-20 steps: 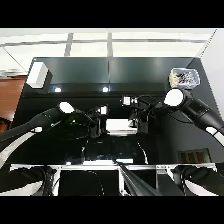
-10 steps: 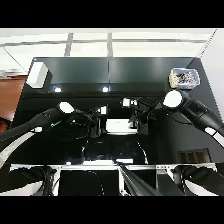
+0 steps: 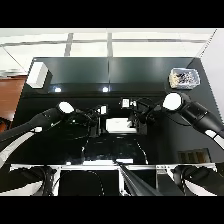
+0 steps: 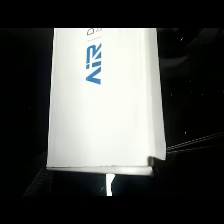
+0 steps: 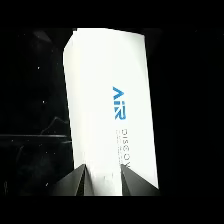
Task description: Fold the box and place the chain.
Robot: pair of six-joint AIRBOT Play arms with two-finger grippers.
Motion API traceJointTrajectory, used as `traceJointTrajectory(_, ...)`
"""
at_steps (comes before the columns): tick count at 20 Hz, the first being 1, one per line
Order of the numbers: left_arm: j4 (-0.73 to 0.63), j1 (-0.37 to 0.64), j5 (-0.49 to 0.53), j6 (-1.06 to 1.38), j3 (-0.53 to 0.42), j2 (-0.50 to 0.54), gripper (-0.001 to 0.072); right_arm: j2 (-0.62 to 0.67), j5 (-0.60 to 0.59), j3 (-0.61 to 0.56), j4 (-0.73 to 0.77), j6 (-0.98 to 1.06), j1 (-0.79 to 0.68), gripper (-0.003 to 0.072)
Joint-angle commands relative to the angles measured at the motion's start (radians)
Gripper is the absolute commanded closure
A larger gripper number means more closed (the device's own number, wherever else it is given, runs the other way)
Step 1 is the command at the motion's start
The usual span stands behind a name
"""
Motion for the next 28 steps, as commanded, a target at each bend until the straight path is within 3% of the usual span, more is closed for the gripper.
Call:
traceJointTrajectory(1, 0.001, -0.001, -0.002, 0.001, 0.001, -0.001, 0.0151, 0.019, -0.007, 0.000, -0.001, 0.000, 0.001, 0.0446)
traceJointTrajectory(12, 0.001, -0.001, -0.002, 0.001, 0.001, -0.001, 0.0151, 0.019, -0.018, -0.001, -0.045, 0.013, 0.001, 0.0450)
traceJointTrajectory(13, 0.001, -0.001, -0.002, 0.001, 0.001, -0.001, 0.0151, 0.019, -0.016, -0.001, -0.045, 0.012, 0.001, 0.0576)
traceJointTrajectory(14, 0.001, -0.001, -0.002, 0.001, 0.001, -0.001, 0.0151, 0.019, -0.014, -0.001, -0.045, 0.012, 0.001, 0.0630)
traceJointTrajectory(24, 0.001, -0.001, -0.002, 0.001, 0.001, -0.001, 0.0151, 0.013, -0.018, -0.007, -0.046, 0.012, 0.038, 0.0628)
traceJointTrajectory(26, 0.001, -0.001, -0.002, 0.001, 0.001, -0.001, 0.0151, 0.011, -0.017, -0.007, -0.046, 0.013, 0.039, 0.0597)
traceJointTrajectory(27, 0.001, -0.001, -0.002, 0.001, 0.001, -0.001, 0.0151, 0.011, -0.018, -0.007, -0.046, 0.013, 0.039, 0.0515)
traceJointTrajectory(28, 0.001, -0.001, -0.002, 0.001, 0.001, -0.001, 0.0151, 0.011, -0.018, -0.007, -0.046, 0.013, 0.039, 0.0517)
